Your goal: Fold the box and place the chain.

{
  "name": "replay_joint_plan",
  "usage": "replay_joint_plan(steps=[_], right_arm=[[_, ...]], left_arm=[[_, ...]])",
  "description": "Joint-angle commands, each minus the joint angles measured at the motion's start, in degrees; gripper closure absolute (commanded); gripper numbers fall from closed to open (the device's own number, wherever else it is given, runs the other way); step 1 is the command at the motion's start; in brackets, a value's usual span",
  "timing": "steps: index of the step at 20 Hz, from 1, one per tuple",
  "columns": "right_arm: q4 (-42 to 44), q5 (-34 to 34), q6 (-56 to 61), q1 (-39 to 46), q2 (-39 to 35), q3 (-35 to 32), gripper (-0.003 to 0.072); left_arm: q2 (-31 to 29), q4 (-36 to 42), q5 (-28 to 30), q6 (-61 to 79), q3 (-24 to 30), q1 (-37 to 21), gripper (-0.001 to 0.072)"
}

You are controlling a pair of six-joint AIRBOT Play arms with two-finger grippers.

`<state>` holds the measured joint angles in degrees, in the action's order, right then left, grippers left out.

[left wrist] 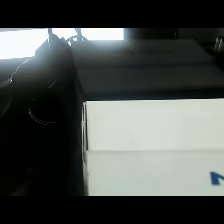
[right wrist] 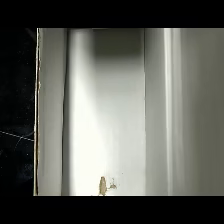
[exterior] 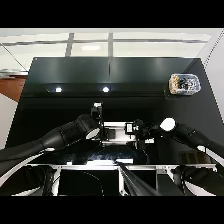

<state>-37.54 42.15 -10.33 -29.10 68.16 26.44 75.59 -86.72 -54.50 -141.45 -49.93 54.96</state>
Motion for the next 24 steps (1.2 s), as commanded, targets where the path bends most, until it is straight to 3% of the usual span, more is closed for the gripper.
replay_joint_plan(steps=[1,2,12,14,17,18,19,24], right_arm=[[0.00,0.02,0.00,-0.07,0.04,-0.02,0.0155],[0.00,0.02,-0.02,-0.04,0.04,-0.02,0.0155],[0.00,0.02,0.00,-0.07,0.04,-0.02,0.0155],[0.00,0.02,0.00,-0.04,0.04,-0.02,0.0155],[0.00,0.02,0.00,-0.07,0.04,-0.02,0.0155],[0.00,0.02,0.00,-0.04,0.04,-0.02,0.0155],[0.00,0.02,0.00,-0.07,0.04,-0.02,0.0155],[0.02,0.02,0.00,-0.04,0.04,-0.02,0.0155]], left_arm=[[0.22,-0.02,0.09,-0.85,-0.07,0.00,0.0460],[0.28,-0.02,0.07,-0.90,-0.07,0.00,0.0493],[1.51,-1.36,0.07,-1.53,-0.83,-0.04,0.0496],[1.73,-1.31,0.07,-1.51,-0.83,-0.02,0.0567],[2.01,-1.07,-0.04,-1.53,-0.85,-0.02,0.0580],[2.01,-1.07,-0.24,-1.51,-0.90,-0.02,0.0668],[2.01,-1.11,-0.37,-1.51,-1.09,0.02,0.0685],[2.03,-1.29,-0.46,-1.49,-2.56,-0.02,0.0677]])
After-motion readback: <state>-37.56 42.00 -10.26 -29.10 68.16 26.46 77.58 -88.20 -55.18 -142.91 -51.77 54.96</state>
